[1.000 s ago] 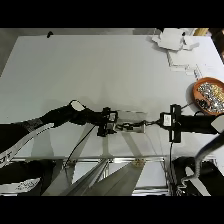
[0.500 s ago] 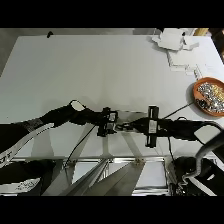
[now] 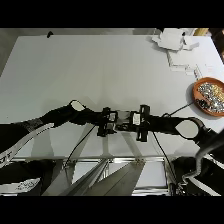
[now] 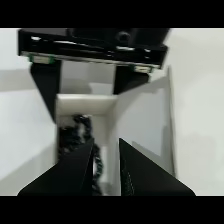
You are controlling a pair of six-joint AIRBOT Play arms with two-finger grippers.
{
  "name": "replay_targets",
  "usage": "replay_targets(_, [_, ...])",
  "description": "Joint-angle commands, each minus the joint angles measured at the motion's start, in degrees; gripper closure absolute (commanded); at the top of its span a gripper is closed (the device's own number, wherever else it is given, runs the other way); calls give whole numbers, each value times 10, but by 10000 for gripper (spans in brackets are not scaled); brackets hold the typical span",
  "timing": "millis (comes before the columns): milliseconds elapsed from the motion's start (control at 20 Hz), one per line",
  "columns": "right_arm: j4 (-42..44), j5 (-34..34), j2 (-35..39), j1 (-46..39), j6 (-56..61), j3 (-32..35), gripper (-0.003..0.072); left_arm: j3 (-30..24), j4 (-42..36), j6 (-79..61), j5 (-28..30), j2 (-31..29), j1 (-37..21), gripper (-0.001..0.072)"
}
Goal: Fold the box and place the chain.
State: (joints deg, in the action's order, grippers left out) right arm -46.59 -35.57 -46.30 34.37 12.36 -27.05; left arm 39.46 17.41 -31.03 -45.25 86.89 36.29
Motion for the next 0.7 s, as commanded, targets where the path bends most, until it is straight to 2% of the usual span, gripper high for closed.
replay_targets(0, [-95,-65,51,-48,6,-11,507,0,0,0,0,0,0,395])
replay_targets(150, [-199,-181,106,-128,7,-11,508,0,0,0,0,0,0,395])
replay_targets(250, [-223,-227,106,-184,3,-7,508,0,0,0,0,0,0,395])
replay_targets(400, [-208,-217,86,-243,-67,24,505,0,0,0,0,0,0,395])
replay_targets(500, [-205,-195,56,-249,-119,45,450,0,0,0,0,0,0,395])
replay_targets(650, [-179,-169,-3,-248,-154,53,450,0,0,0,0,0,0,395])
